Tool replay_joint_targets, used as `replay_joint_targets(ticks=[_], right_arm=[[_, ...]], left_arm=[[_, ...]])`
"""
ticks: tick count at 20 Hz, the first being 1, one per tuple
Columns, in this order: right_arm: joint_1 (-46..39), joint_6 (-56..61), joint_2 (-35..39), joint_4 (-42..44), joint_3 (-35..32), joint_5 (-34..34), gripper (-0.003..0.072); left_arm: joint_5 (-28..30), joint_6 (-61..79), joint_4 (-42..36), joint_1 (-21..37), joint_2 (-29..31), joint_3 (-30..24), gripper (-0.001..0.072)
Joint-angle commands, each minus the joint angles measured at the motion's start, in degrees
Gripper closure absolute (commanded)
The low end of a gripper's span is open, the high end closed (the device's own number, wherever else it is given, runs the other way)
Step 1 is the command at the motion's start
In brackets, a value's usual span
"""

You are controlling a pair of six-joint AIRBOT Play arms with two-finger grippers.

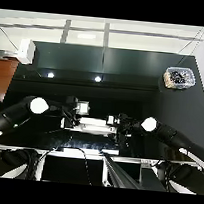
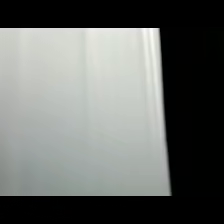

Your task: Fold the box and place the chain.

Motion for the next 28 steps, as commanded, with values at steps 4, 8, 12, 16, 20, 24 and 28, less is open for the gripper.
replay_joint_targets(ticks=[4,8,12,16,20,24,28], right_arm=[[0.02,0.04,0.02,-0.02,-0.04,0.0,0.0276],[0.02,0.02,0.02,-0.02,-0.04,0.0,0.0276],[0.02,0.02,0.02,-0.02,-0.04,0.02,0.0276],[0.02,0.02,0.02,-0.02,-0.04,0.02,0.0276],[0.02,0.02,0.02,-0.02,-0.04,0.02,0.0276],[0.02,0.02,0.02,-0.04,-0.04,0.02,0.0276],[0.02,0.02,0.02,-0.02,-0.04,0.02,0.0276]], left_arm=[[-11.08,-16.79,7.69,5.92,13.99,0.07,0.0018],[-25.73,-26.82,7.17,6.78,20.04,0.07,0.0654],[-34.16,-33.62,2.58,6.78,20.24,-1.49,0.0679],[-24.63,-33.59,-10.86,6.78,20.0,-6.49,0.0679],[-14.21,-33.48,-18.34,5.86,17.03,-8.85,0.0679],[-5.7,-29.24,-24.87,2.95,11.19,-8.85,0.0679],[1.14,-23.82,-30.56,0.61,8.33,-8.83,0.0679]])
